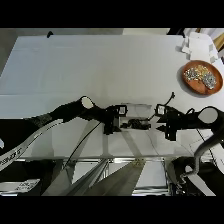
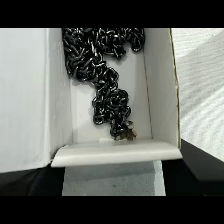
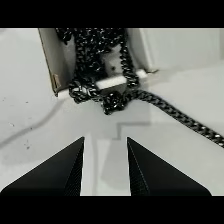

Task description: Fold the box and place the chain.

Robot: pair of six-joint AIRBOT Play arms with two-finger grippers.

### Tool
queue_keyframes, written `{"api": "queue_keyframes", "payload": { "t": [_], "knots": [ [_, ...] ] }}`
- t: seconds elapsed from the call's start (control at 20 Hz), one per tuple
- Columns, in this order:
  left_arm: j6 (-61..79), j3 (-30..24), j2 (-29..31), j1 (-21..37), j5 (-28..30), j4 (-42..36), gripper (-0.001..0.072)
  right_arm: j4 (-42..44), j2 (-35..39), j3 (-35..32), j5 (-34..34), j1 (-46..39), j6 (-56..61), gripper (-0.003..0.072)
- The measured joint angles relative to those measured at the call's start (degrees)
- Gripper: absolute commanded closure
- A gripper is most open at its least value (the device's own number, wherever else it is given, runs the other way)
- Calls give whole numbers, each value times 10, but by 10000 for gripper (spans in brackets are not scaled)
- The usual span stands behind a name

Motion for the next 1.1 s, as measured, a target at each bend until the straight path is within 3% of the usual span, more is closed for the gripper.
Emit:
{"api": "queue_keyframes", "payload": {
  "t": [0.4, 1.1],
  "knots": [
    [0, 0, 0, 0, 0, 0, 640, 70, -11, -57, -92, -1, -112, 386],
    [0, 0, 0, 0, 0, 0, 640, 137, -52, -67, -141, -1, -213, 386]
  ]
}}
